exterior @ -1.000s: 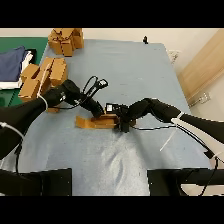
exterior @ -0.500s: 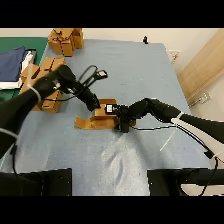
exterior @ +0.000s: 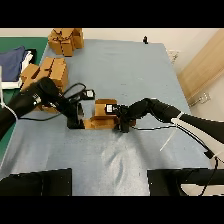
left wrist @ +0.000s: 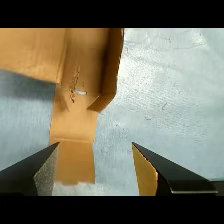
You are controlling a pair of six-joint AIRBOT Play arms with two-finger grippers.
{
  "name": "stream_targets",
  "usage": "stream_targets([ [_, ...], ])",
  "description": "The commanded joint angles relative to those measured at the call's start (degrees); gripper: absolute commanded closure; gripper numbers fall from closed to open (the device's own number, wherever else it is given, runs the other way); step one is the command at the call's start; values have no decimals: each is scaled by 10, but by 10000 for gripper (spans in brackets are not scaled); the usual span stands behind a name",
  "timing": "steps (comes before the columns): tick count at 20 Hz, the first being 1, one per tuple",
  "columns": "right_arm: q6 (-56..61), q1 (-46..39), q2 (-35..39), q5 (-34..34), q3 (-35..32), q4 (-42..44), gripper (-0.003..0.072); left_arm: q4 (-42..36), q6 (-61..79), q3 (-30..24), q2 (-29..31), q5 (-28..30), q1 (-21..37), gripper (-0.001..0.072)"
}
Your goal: Fold the box.
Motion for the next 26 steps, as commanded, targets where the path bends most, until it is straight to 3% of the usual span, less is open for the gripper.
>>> stream_targets([
  [1,1,0,0,1,0,1,396,13,34,-39,6,131,-40,26],
  [3,1,0,0,1,0,1,396,15,33,-40,3,193,-56,27],
  [4,1,0,0,1,0,1,396,12,33,-39,-1,197,-57,28],
  [8,0,0,0,1,0,0,396,6,43,-40,-19,124,-57,29],
  [10,1,0,0,1,0,0,396,6,42,-40,-27,115,-59,29],
  [15,1,0,0,1,0,0,396,3,36,-40,-39,198,-94,30],
  [18,0,0,0,1,0,-1,396,10,36,-40,-45,202,-102,45],
  [20,0,0,0,2,0,-5,396,10,37,-40,-45,185,-102,361],
  [21,1,0,0,1,0,-5,396,10,40,-40,-45,176,-103,426],
  [26,0,0,0,2,0,-5,396,-14,40,-40,-45,176,-103,428],
])
